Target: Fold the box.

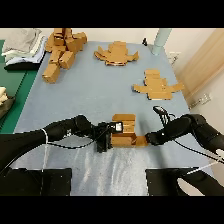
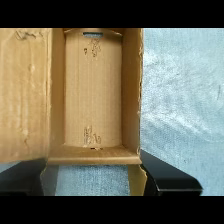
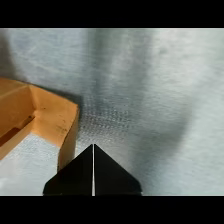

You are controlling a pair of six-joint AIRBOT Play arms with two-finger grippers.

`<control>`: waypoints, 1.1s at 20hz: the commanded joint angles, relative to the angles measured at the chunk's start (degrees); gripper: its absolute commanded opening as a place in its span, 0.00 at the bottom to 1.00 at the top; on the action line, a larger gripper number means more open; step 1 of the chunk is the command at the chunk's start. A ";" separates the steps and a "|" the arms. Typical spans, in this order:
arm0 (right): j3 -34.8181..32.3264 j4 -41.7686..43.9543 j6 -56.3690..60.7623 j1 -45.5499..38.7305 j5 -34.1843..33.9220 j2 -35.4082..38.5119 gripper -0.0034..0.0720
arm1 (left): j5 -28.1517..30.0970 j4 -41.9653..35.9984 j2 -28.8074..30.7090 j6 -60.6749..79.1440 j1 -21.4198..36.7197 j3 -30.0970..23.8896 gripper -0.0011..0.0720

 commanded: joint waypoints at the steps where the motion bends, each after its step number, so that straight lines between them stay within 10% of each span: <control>1: -0.85 9.14 -5.90 -0.02 2.45 -2.08 0.05 | 0.00 -0.02 0.00 0.02 0.07 0.04 0.73; 5: 3.15 13.25 -8.22 -0.02 1.57 -2.10 0.07 | 0.00 0.00 0.00 0.02 0.07 0.04 0.73; 7: 5.22 13.16 -5.73 -0.02 1.27 -2.05 0.50 | 0.00 0.00 0.00 0.02 0.07 0.04 0.73; 8: 5.66 13.11 -4.85 -0.02 1.27 -2.05 0.54 | 0.00 0.00 0.00 0.02 0.07 0.04 0.73; 22: 5.75 11.10 6.21 8.79 4.46 -2.16 0.77 | 0.00 0.00 0.00 0.02 0.07 0.04 0.73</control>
